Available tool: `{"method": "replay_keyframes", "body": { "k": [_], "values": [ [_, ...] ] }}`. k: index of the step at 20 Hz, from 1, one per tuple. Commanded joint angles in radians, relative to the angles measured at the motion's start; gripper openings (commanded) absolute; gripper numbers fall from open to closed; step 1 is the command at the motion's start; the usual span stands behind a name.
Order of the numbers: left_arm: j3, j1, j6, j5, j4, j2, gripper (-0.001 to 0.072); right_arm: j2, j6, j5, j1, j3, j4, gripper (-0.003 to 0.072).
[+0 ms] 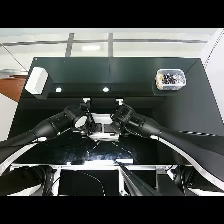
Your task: Fold the box and place the chain.
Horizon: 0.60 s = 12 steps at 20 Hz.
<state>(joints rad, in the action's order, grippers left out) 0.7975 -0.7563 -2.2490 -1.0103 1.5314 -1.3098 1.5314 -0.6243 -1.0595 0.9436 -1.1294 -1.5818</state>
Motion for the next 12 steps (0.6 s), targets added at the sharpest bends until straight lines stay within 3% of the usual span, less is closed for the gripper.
{"method": "replay_keyframes", "body": {
  "k": [1, 6, 10, 12],
  "values": [
    [0.000, 0.000, -0.001, 0.000, 0.000, 0.000, 0.0032, -0.010, -0.024, -0.049, -0.010, -0.021, 0.013, 0.0430],
    [0.000, 0.000, -0.001, 0.000, 0.000, 0.000, 0.0032, -0.080, -0.174, -0.156, -0.045, -0.055, 0.023, 0.0431],
    [0.000, 0.001, 0.000, 0.005, 0.002, 0.000, 0.0032, -0.266, -0.397, -0.190, -0.151, -0.066, -0.102, 0.0430],
    [0.000, 0.001, 0.000, 0.004, 0.002, 0.000, 0.0032, -0.382, -0.464, -0.203, -0.237, -0.066, -0.095, 0.0430]
  ]
}}
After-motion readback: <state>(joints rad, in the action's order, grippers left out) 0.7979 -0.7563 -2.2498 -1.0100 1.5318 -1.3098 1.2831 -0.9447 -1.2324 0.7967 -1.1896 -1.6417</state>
